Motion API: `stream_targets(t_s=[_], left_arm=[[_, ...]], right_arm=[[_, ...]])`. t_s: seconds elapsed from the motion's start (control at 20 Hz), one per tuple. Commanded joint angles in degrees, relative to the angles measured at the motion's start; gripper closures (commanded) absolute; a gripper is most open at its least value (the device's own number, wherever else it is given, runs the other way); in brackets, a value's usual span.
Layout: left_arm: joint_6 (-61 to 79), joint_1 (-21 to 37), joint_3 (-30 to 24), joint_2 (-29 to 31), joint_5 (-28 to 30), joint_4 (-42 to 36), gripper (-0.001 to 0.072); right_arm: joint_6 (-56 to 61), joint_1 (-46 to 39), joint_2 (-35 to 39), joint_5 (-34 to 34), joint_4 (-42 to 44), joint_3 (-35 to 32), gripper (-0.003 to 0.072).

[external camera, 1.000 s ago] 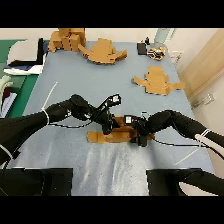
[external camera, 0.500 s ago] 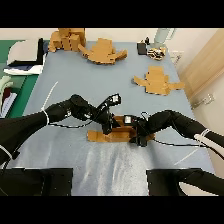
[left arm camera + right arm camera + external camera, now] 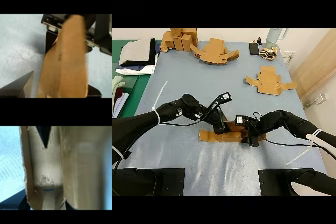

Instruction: Fold the box.

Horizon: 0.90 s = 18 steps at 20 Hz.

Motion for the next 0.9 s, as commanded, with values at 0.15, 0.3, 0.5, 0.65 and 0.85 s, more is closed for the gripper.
stream_targets(t_s=[0.15, 0.3, 0.5, 0.65, 0.85], left_arm=[[-33.27, 4.85, 0.09, 7.26, -11.61, 19.04, 0.0157], [-53.59, 4.2, -0.15, 7.89, -19.87, 17.68, 0.0695], [-55.36, -1.22, -0.28, 5.57, -11.04, 0.15, 0.0696], [-51.58, -1.44, 1.95, 2.14, -2.27, -7.02, 0.0696], [-52.19, -1.01, 2.27, -0.26, 9.07, -6.51, 0.0696]], right_arm=[[0.04, 0.02, 0.04, 0.0, -0.17, 0.07, 0.0175], [0.04, 0.02, 0.04, -0.02, -0.15, 0.07, 0.0174], [0.04, 0.02, 0.04, -0.04, -0.15, 0.07, 0.0174], [0.04, 0.02, 0.04, -0.04, -0.13, 0.07, 0.0174], [0.04, 0.02, 0.04, -0.04, -0.13, 0.09, 0.0175]])
